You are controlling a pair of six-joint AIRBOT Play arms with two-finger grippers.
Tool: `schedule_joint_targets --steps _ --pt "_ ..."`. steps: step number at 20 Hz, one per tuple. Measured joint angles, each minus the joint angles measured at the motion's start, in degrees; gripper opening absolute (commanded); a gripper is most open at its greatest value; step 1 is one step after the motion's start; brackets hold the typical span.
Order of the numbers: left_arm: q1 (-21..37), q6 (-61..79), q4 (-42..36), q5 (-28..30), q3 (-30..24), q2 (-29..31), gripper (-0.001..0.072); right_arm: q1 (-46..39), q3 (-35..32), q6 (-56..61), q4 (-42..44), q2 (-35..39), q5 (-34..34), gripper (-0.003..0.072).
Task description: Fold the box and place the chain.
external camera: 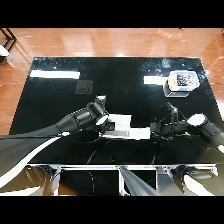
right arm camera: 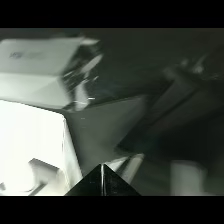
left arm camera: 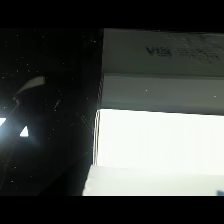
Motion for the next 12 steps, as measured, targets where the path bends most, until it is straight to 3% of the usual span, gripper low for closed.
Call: schedule_joint_targets --steps 1,2,3,12 --pt "0.00 0.00 -0.09 0.00 0.00 0.00 0.0018 0.96 0.00 -1.11 2.19 -1.09 -0.24 0.0282" --pt "0.00 0.00 -0.17 0.00 -0.02 0.00 0.0018 1.90 0.09 -2.16 4.22 -1.99 -0.57 0.0454" --pt "0.00 0.00 -0.20 0.00 -0.02 0.00 0.0018 2.60 0.35 -3.08 6.10 -2.54 -0.46 0.0503" --pt "0.00 -0.04 -0.39 0.02 -0.02 0.00 0.0018 4.70 6.38 -7.43 10.16 -4.09 5.29 0.0511"
